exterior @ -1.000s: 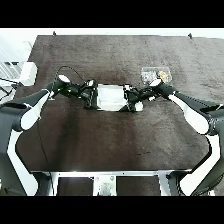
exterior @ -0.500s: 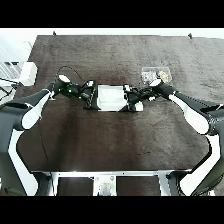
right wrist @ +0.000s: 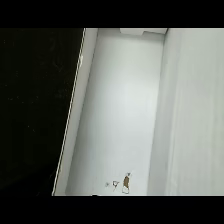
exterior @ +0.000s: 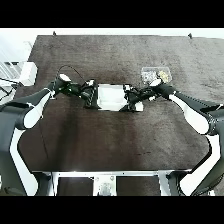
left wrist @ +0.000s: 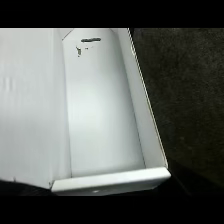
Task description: Fold the box and place the chain.
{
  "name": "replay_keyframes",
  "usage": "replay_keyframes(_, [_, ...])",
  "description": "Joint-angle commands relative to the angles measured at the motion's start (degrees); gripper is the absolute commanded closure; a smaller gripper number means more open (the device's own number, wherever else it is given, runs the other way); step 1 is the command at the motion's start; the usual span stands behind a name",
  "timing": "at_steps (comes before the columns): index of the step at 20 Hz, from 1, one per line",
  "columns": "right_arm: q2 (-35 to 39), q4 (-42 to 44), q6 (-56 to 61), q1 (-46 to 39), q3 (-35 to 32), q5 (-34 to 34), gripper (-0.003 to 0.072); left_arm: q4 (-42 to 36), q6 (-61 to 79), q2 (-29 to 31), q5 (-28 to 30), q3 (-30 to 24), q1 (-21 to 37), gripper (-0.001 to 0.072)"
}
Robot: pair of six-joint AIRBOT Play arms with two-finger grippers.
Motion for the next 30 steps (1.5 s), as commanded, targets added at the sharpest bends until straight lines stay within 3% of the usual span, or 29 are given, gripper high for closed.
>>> replay_keyframes(1, [0.0,-0.07,-0.04,0.07,-0.02,0.2,0.0103,-0.09,-0.11,-0.61,-0.04,0.68,-0.02,-0.0002])
replay_keyframes(10, [0.0,-0.04,-0.04,0.07,-0.02,0.2,0.0103,-0.74,-0.66,-2.27,-1.05,2.45,-0.02,0.0023])
replay_keyframes(30, [0.0,-0.04,-0.04,0.07,-0.02,0.2,0.0103,-1.18,-0.37,-3.28,2.75,2.49,-1.77,0.0056])
